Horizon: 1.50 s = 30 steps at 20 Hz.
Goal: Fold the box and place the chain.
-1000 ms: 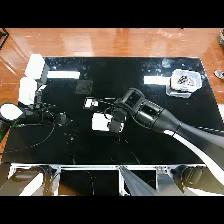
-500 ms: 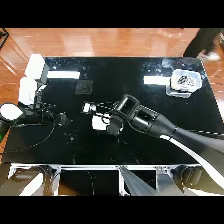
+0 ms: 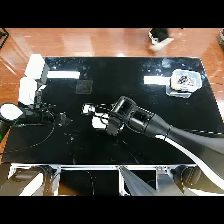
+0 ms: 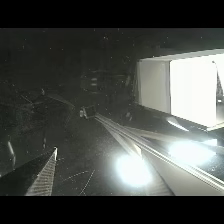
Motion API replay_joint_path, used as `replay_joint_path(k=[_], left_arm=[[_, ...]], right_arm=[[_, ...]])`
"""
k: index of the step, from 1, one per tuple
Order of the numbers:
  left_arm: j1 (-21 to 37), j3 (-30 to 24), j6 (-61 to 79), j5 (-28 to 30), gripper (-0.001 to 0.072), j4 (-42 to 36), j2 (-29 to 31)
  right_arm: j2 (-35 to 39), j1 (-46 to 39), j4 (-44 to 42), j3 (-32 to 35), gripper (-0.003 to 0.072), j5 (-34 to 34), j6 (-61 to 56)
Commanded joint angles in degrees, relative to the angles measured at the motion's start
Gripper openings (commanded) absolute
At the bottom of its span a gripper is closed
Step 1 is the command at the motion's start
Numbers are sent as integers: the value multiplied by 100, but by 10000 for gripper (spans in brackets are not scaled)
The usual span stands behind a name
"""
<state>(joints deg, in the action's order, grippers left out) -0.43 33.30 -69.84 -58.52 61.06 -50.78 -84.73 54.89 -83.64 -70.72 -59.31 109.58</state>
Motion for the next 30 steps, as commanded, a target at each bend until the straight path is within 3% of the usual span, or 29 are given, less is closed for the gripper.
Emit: replay_joint_path(k=[1, 2, 15, 22, 30], left_arm=[[4, 0, 2, 0, 619, 0, -4], [4, 0, 2, 2, 619, 0, -4], [4, 0, 0, -17, 619, -2, -4], [4, 0, 2, -35, 619, 0, -4], [4, -39, 2, -24, 620, 0, -4]], right_arm=[[-17, 46, -28, 0, 150, -96, 20], [-7, 46, -33, 0, 58, -111, 22], [195, 46, -66, -184, 60, -284, 22], [195, -310, -1056, -184, 60, -278, 743], [195, -420, -1082, -181, 73, -238, 898]])
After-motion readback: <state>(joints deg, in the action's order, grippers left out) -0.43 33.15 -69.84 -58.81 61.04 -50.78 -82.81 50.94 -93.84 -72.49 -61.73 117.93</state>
